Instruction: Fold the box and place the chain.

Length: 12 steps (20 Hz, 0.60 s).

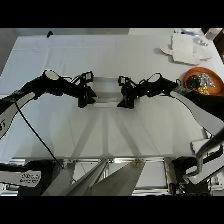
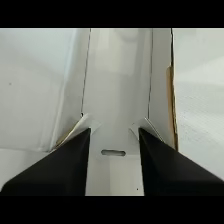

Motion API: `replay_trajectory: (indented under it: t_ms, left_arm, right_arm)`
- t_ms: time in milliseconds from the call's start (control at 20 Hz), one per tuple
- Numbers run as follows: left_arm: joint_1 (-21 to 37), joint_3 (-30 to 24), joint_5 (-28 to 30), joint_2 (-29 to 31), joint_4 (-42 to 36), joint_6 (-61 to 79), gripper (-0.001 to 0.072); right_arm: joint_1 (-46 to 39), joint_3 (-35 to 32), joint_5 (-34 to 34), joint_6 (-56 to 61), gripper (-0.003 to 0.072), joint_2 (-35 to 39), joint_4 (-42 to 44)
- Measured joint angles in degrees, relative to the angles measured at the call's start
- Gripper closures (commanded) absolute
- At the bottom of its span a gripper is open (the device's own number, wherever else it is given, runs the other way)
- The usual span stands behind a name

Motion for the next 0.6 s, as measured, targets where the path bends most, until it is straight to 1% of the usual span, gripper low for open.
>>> replay_trajectory:
  t_ms: [50,150,200,250,350,400,600]
  left_arm:
    - [0.0,0.0,-0.1,0.0,-0.2,0.0,0.0129]
    - [0.0,0.0,0.0,0.0,-0.4,0.0,0.0137]
    - [0.0,0.0,0.1,0.0,-0.4,0.0,0.0168]
    - [0.0,0.0,0.3,0.0,-0.4,0.0,0.0303]
    - [0.0,0.0,1.0,0.0,-0.4,0.0,0.0657]
    - [0.0,0.0,0.8,0.0,-0.5,0.0,0.0699]
    - [0.1,0.0,0.7,1.7,0.8,0.0,0.0700]
  right_arm:
    - [0.0,0.0,0.0,0.0,0.0231,0.0,0.0]
    - [0.0,0.0,0.0,0.0,0.0231,0.0,0.0]
    - [0.0,0.0,0.0,0.0,0.0231,0.0,0.0]
    - [0.0,0.0,0.0,0.0,0.0231,0.0,0.0]
    - [0.0,0.0,0.0,0.0,0.0231,0.0,0.0]
    - [0.0,0.0,0.0,0.0,0.0231,0.0,0.0]
    - [0.0,0.0,0.0,0.0,0.0231,0.0,0.0]
